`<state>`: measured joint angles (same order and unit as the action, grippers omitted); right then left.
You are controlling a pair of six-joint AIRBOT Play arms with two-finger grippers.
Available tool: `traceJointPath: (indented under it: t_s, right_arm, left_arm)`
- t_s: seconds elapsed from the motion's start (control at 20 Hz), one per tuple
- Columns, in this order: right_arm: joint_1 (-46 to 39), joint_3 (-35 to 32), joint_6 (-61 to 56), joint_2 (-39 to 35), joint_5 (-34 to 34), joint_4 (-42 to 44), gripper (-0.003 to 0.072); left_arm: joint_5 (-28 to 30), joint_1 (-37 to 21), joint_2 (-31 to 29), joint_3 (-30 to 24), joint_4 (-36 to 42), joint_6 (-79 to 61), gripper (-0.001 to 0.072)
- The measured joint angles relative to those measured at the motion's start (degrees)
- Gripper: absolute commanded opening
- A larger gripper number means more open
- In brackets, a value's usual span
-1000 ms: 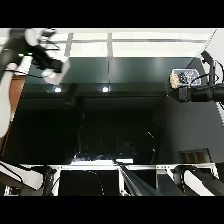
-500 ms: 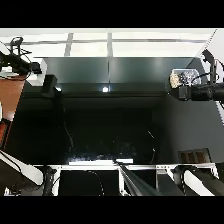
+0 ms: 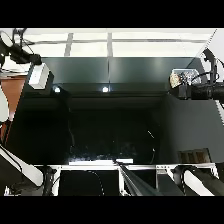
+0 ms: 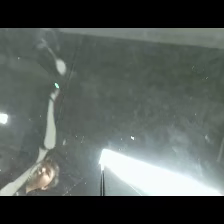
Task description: Fold the box and place the chain.
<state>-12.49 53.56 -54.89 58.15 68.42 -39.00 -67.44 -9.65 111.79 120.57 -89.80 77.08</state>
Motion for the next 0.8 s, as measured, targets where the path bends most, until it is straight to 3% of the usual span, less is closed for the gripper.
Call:
traceJointPath:
  t_s: [0.05,0.1,0.3,0.4,0.6,0.8]
  right_arm:
    - [0.9,0.0,0.0,0.0,-0.8,0.1,0.0013]
    - [1.9,0.0,0.0,0.0,-1.9,0.1,0.0014]
    - [6.4,0.0,0.3,0.1,-8.1,-0.6,0.0014]
    - [7.8,0.0,0.4,0.1,-10.5,-2.3,0.0014]
    - [9.1,-1.7,0.3,0.2,-13.5,-8.2,0.0013]
    - [9.4,-4.8,-1.2,0.2,-16.0,-14.4,0.0014]
  left_arm:
    - [-0.9,1.0,-1.8,-0.1,0.1,2.2,0.0179]
    - [-1.4,2.1,-4.1,-1.0,0.5,4.3,0.0031]
    - [-7.3,7.5,-12.9,-8.4,8.0,8.1,0.0023]
    - [-8.2,11.7,-18.0,-14.5,10.5,8.3,0.0023]
    - [-2.8,20.2,-31.8,-34.0,12.1,8.7,0.0023]
    - [5.8,22.7,-49.3,-57.6,11.8,9.9,0.0023]
